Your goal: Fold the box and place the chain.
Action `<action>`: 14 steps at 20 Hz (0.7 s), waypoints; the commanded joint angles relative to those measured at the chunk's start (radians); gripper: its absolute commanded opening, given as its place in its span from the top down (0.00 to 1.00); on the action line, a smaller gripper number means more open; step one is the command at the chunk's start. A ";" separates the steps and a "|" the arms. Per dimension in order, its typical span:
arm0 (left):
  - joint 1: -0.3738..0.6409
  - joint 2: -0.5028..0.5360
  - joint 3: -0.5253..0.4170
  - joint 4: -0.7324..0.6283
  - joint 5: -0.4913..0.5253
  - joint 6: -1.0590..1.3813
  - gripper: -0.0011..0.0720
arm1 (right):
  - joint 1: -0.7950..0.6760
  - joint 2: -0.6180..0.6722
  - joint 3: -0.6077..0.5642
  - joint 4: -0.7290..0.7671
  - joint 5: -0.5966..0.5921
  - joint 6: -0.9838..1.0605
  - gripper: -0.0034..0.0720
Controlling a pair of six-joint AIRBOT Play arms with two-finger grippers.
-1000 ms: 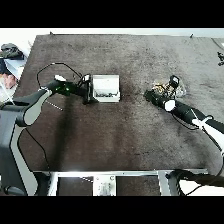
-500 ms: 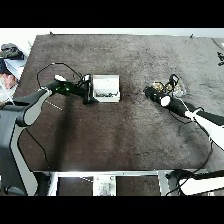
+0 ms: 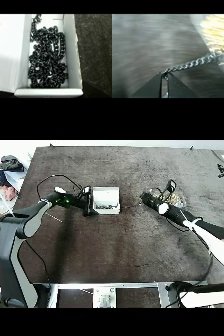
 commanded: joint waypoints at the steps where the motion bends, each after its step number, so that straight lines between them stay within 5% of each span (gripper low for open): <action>1: 0.000 0.001 0.000 0.000 0.000 0.000 0.42 | 0.112 0.150 0.003 -0.042 0.003 -0.031 0.98; 6: 0.000 0.001 0.000 0.000 0.000 0.000 0.42 | 0.299 0.337 0.006 -0.063 -0.151 -0.030 0.98; 14: 0.000 0.001 0.000 0.000 0.000 0.000 0.42 | 0.459 0.252 0.179 -0.090 -0.193 -0.030 0.98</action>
